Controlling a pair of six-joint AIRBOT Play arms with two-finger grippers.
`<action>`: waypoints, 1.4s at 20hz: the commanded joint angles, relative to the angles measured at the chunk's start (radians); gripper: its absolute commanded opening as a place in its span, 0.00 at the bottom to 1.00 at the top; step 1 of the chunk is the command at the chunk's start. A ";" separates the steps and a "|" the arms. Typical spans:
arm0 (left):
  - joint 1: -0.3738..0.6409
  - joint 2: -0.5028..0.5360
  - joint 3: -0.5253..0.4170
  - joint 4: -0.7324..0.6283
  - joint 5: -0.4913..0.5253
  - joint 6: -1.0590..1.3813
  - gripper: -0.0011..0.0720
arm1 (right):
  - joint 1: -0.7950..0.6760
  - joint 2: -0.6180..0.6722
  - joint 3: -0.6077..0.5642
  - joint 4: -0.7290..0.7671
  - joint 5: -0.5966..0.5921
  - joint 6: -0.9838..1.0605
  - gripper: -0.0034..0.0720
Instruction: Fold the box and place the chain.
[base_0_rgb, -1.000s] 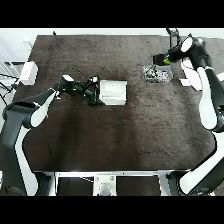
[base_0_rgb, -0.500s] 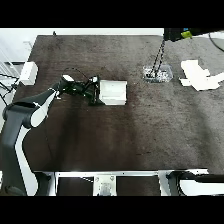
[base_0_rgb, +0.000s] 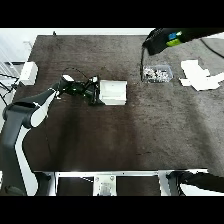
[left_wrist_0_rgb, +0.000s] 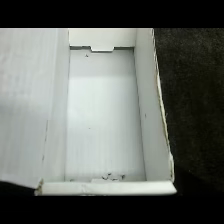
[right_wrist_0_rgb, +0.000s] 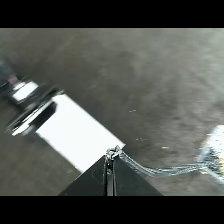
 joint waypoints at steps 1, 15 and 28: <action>0.000 0.000 0.000 0.000 0.000 0.000 0.66 | 0.088 0.004 -0.051 0.000 0.013 -0.001 0.06; 0.000 0.000 0.000 0.000 0.000 0.000 0.66 | 0.178 0.002 -0.625 0.071 -0.624 0.059 0.06; 0.000 0.000 0.000 0.000 0.000 0.000 0.66 | 0.068 0.167 -0.612 -0.046 -0.490 0.078 0.06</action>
